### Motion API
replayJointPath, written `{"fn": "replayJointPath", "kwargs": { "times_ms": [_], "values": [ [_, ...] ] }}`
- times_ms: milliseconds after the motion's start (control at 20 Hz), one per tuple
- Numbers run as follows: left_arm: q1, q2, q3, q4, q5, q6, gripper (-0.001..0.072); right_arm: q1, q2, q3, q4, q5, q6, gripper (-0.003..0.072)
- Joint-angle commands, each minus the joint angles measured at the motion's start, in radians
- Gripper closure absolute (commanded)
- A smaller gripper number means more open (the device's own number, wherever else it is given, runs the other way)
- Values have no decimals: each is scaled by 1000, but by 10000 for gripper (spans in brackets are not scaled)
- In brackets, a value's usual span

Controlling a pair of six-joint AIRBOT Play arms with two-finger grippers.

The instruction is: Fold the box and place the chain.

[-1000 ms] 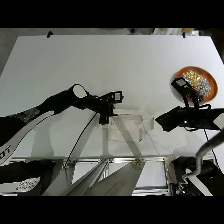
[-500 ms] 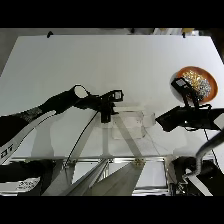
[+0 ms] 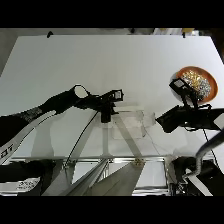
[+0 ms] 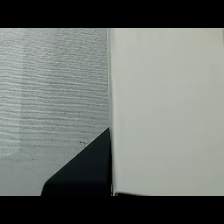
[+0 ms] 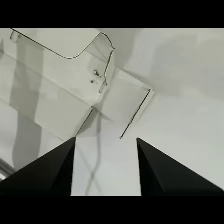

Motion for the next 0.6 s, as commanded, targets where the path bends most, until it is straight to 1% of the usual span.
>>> {"fn": "replayJointPath", "kwargs": {
  "times_ms": [0,50,100,200,250,350,450,550],
  "values": [
    [0,0,0,1,-2,-1,697,1,0,0,8,10,-130,462],
    [0,0,0,1,-2,-1,697,1,-2,-1,23,8,-185,589],
    [0,0,0,1,-1,-1,697,1,-6,-5,65,8,-258,666],
    [0,0,0,1,-2,-1,697,1,-24,-35,189,13,-469,666],
    [0,0,0,1,-2,-1,697,1,-35,-56,227,24,-532,666],
    [0,0,0,1,-2,-1,697,22,-52,-95,222,53,-568,666],
    [0,0,0,1,-2,-1,697,84,-53,-130,183,56,-596,666],
    [0,0,0,1,-2,-1,697,135,-51,-171,179,38,-714,666]
  ]
}}
